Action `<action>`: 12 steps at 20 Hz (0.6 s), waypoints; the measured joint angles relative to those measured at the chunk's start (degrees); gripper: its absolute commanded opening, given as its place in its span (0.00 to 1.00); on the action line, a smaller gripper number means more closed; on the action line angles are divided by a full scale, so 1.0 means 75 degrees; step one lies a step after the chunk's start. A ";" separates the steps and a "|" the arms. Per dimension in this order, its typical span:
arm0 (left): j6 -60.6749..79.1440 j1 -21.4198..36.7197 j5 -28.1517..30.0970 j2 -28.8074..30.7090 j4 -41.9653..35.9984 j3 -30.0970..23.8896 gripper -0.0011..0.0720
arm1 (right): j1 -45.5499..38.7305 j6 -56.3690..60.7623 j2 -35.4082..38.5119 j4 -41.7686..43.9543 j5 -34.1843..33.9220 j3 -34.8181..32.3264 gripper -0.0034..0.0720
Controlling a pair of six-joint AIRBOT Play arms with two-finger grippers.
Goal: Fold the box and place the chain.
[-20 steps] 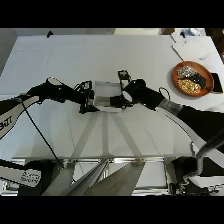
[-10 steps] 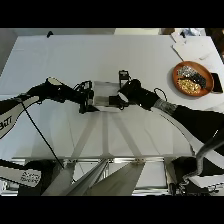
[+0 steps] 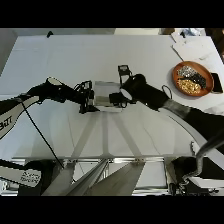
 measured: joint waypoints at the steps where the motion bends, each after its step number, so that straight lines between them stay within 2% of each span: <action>1: 0.0000 0.0000 0.0000 0.0000 0.0000 0.0000 0.54 | -0.0015 -0.0230 0.0239 -0.0012 0.0122 0.0003 0.77; 6: 0.0000 0.0000 0.0000 0.0000 0.0003 0.0000 0.54 | -0.0857 -0.1032 0.1676 -0.0099 0.0670 0.0009 0.78; 10: -0.0003 0.0000 0.0000 0.0000 0.0003 0.0000 0.54 | -0.2445 -0.1725 0.2273 -0.0449 0.1466 0.0009 0.78; 12: -0.0003 0.0000 0.0000 0.0000 0.0003 0.0000 0.54 | -0.3383 -0.1993 0.2378 -0.0539 0.1553 0.0009 0.78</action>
